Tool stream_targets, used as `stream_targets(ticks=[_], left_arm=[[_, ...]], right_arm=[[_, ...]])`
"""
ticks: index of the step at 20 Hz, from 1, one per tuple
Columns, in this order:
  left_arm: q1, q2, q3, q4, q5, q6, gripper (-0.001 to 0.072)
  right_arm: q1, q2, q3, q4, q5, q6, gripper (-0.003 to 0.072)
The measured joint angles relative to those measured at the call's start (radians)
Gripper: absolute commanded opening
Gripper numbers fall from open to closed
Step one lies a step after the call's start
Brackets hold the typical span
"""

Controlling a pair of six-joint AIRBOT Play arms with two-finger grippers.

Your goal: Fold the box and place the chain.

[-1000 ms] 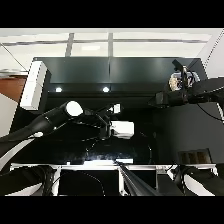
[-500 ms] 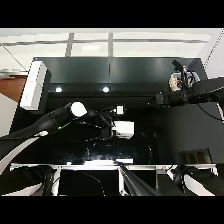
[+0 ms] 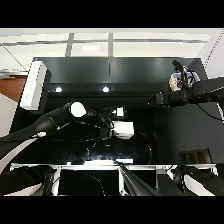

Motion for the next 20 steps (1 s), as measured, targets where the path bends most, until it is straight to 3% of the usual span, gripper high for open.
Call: stream_targets(ticks=[15, 16, 18, 19, 20], left_arm=[[-0.026, -0.068, 0.000, -0.020, 0.003, -0.003, 0.0715], [-0.034, -0.077, 0.000, -0.019, 0.003, -0.003, 0.0681], [-0.045, -0.090, 0.000, -0.014, 0.011, -0.004, 0.0407], [-0.047, -0.092, 0.001, -0.007, 0.013, -0.012, 0.0355], [-0.046, -0.092, 0.002, 0.007, 0.014, -0.029, 0.0355]], right_arm=[[0.000, 0.000, 0.000, 0.000, 0.000, 0.000, 0.0027], [0.000, 0.000, 0.000, 0.000, 0.000, 0.000, 0.0027], [0.000, 0.000, 0.000, 0.000, -0.002, 0.000, 0.0027], [-0.002, 0.000, 0.001, 0.000, -0.005, 0.000, 0.0027], [-0.007, 0.001, 0.001, 0.000, -0.004, 0.000, 0.0027]])
